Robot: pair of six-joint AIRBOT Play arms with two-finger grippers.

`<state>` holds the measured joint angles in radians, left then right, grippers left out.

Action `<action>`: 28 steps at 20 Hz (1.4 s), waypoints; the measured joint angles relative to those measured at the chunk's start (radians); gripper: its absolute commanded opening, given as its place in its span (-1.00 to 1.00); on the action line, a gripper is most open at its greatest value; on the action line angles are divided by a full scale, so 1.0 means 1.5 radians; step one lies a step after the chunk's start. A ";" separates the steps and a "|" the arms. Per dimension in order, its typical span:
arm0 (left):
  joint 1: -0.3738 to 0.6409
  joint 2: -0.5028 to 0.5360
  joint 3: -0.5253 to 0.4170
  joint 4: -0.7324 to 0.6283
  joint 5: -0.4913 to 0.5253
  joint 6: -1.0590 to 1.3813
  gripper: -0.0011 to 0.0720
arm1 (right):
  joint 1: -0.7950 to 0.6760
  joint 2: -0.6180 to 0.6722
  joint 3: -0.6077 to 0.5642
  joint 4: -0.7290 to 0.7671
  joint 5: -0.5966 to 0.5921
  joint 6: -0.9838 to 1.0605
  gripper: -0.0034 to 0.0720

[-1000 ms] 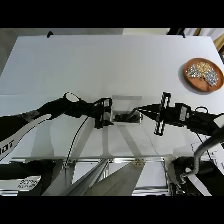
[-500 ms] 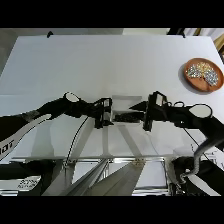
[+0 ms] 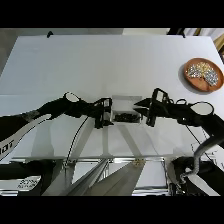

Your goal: Fold the box and place the chain.

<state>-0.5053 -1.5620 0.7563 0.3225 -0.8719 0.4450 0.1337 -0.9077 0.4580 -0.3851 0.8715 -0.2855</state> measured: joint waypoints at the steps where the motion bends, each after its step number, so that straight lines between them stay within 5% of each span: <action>1: 0.000 0.000 0.000 0.000 0.000 0.000 -0.58 | -0.028 0.002 0.000 -0.042 0.019 0.001 -0.38; 2: 0.000 0.000 0.000 0.000 0.000 0.000 -0.58 | -0.049 -0.003 0.000 -0.087 0.034 0.008 -0.32; 4: 0.000 0.000 0.000 0.000 0.000 0.000 -0.58 | -0.069 -0.025 -0.001 -0.163 0.050 0.025 0.31; 5: 0.000 0.000 0.000 0.000 0.000 0.000 -0.58 | -0.070 -0.041 -0.002 -0.190 0.053 0.032 0.36; 19: 0.000 0.000 0.000 0.000 0.000 0.000 -0.58 | 0.017 -0.185 -0.002 -0.214 -0.064 0.050 0.13; 20: 0.000 0.000 0.000 0.000 0.000 0.000 -0.58 | 0.019 -0.188 -0.003 -0.202 -0.072 0.050 0.09; 25: 0.000 0.000 0.000 0.000 0.000 0.000 -0.58 | 0.025 -0.195 -0.002 -0.156 -0.096 0.050 -0.89; 28: 0.000 0.000 0.000 0.000 0.000 0.000 -0.58 | 0.026 -0.196 -0.002 -0.150 -0.098 0.050 -0.88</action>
<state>-0.5053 -1.5620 0.7563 0.3225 -0.8719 0.4450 0.1722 -1.2011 0.4545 -0.6094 0.7238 -0.2104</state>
